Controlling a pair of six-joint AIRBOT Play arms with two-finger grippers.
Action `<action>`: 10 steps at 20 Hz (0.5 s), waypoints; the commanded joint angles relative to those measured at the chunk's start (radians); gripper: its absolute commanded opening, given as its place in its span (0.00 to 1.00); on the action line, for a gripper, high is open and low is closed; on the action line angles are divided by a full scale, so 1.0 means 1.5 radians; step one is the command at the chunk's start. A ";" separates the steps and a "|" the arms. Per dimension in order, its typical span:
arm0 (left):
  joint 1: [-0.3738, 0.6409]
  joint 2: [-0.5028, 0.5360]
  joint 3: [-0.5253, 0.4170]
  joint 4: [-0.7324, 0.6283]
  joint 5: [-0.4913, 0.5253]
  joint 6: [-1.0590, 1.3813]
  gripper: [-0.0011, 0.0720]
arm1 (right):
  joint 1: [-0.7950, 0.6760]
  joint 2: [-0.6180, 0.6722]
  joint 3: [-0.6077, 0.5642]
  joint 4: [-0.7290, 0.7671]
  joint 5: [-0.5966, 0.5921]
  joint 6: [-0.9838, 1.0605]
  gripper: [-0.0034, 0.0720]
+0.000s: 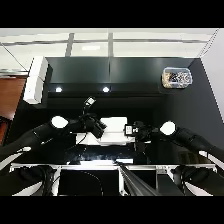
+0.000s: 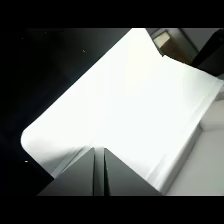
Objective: Fold the box and place the chain.
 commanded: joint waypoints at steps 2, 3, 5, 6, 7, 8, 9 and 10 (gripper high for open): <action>0.061 0.075 0.025 0.119 -0.012 0.001 0.15 | 0.000 0.000 0.000 0.001 0.003 0.002 0.68; 0.085 0.114 0.026 0.151 -0.027 0.001 0.15 | 0.000 0.000 0.000 0.001 0.003 0.002 0.68; 0.140 0.189 0.025 0.227 -0.099 0.001 0.22 | 0.000 0.000 0.000 0.001 0.003 0.002 0.68; 0.167 0.218 0.025 0.266 -0.152 0.001 0.22 | 0.000 0.000 0.000 0.001 0.003 0.002 0.68; 0.185 0.236 0.024 0.313 -0.217 0.002 0.34 | 0.000 0.000 0.000 0.001 0.003 0.002 0.68; 0.182 0.240 0.022 0.366 -0.288 0.016 0.78 | 0.000 0.000 0.000 0.001 0.003 0.002 0.68; 0.172 0.238 0.013 0.406 -0.329 0.046 0.98 | 0.000 0.000 0.000 0.001 0.003 0.002 0.68; 0.157 0.237 -0.003 0.441 -0.338 0.084 0.98 | 0.000 0.000 0.000 0.001 0.003 0.002 0.68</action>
